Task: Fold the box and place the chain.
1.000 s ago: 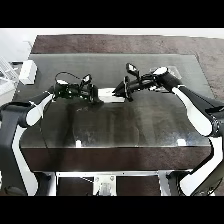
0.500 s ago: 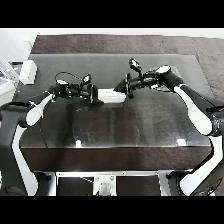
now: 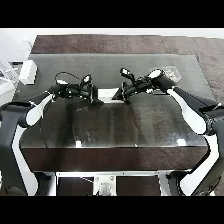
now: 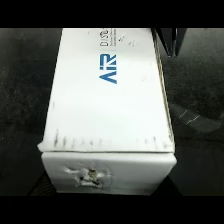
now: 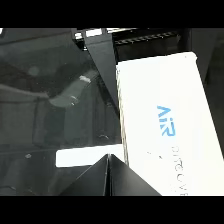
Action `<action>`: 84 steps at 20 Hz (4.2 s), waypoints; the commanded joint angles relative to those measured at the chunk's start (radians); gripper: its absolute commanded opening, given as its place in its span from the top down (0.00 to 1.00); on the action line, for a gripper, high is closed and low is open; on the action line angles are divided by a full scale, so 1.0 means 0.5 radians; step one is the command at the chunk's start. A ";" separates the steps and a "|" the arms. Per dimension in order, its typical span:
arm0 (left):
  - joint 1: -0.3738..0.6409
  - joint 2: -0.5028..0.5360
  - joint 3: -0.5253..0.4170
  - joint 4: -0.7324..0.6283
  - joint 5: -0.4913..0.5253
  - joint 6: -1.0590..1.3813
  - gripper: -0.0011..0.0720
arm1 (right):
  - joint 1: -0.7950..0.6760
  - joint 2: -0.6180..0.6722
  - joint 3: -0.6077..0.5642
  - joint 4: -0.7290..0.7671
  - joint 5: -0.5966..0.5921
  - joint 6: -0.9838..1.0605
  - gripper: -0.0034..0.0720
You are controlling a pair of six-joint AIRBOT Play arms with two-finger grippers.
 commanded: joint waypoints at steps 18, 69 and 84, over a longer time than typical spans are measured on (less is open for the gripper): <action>-0.001 0.000 0.001 -0.002 0.007 -0.004 0.27 | -0.045 0.062 0.092 0.162 0.029 0.014 0.95; 0.417 0.417 0.256 -0.382 -0.095 -0.545 0.96 | -0.540 2.028 -1.694 -0.364 -1.238 1.254 0.95; 0.901 0.698 -0.203 0.008 1.894 -1.354 0.96 | -0.540 2.026 -1.694 -0.363 -1.239 1.257 0.95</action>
